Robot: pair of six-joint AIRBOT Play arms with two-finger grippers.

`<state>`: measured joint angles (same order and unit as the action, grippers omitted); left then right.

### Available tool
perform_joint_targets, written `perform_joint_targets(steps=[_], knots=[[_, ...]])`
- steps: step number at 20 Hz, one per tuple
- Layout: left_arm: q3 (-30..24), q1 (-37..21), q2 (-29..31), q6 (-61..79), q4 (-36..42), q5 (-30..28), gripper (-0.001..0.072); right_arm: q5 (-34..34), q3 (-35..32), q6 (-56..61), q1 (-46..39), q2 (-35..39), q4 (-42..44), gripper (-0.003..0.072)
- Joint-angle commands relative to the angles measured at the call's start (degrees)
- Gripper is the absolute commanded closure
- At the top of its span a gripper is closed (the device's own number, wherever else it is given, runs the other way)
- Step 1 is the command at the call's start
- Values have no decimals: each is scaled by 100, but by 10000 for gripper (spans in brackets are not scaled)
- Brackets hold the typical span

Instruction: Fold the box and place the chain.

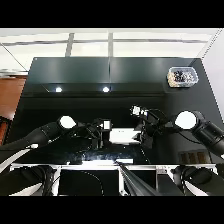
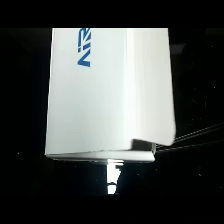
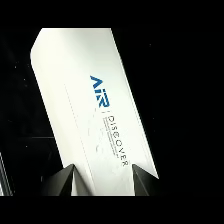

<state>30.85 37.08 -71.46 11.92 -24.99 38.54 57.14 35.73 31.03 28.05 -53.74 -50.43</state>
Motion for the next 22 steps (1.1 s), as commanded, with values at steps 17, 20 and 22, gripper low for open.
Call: perform_joint_targets(steps=[17,20,22], knots=[[2,4,-4,7,-2,0,305,-190,-101,31,70,-4,-57,380],[2,4,-4,7,-2,0,306,-190,-101,31,70,-4,-59,380],[2,4,-4,7,-2,0,305,-190,-101,46,70,-4,-57,380]])
